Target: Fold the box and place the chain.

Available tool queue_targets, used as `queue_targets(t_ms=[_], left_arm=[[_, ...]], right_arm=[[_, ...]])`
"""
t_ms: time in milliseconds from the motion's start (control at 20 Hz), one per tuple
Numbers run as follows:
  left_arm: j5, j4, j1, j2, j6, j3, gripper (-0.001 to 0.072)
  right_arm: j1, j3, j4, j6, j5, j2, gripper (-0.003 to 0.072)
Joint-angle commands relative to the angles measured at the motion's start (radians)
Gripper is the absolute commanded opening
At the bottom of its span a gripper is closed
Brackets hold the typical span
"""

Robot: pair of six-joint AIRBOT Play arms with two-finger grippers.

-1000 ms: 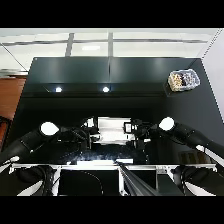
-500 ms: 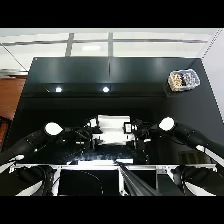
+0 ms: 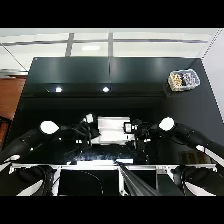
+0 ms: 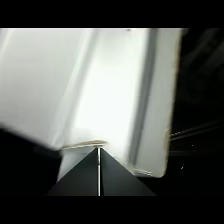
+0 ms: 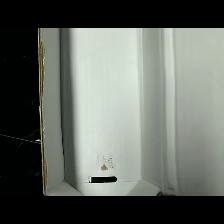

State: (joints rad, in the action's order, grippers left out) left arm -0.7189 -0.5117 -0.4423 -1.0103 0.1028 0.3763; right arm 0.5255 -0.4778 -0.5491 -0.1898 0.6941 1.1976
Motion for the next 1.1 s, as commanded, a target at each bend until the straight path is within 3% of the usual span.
queue_targets(t_ms=[0,150,300,400,500,700,1050], left_arm=[[-0.058,-0.245,0.190,0.109,0.454,0.003,0.0034],[-0.188,-0.358,0.473,0.158,0.873,0.003,0.0034],[-0.332,-0.375,0.735,0.146,0.952,-0.002,0.0034],[-0.373,-0.373,0.833,0.134,0.977,-0.027,0.0034],[-0.386,-0.365,0.828,0.102,1.058,-0.067,0.0034],[-0.418,-0.340,0.715,-0.042,1.052,-0.108,0.0037],[-0.363,0.075,0.517,-0.219,0.771,-0.106,0.0037]], right_arm=[[0.000,0.000,-0.001,-0.001,0.000,0.000,0.0261],[0.000,0.000,-0.001,-0.001,0.000,0.000,0.0261],[0.000,0.000,-0.001,-0.001,0.000,0.000,0.0261],[0.000,0.000,-0.001,-0.001,0.000,0.001,0.0261],[0.000,0.000,-0.001,-0.001,0.000,0.001,0.0261],[0.000,0.000,-0.001,-0.001,0.000,0.001,0.0261],[0.000,0.000,-0.001,-0.001,-0.001,0.001,0.0261]])
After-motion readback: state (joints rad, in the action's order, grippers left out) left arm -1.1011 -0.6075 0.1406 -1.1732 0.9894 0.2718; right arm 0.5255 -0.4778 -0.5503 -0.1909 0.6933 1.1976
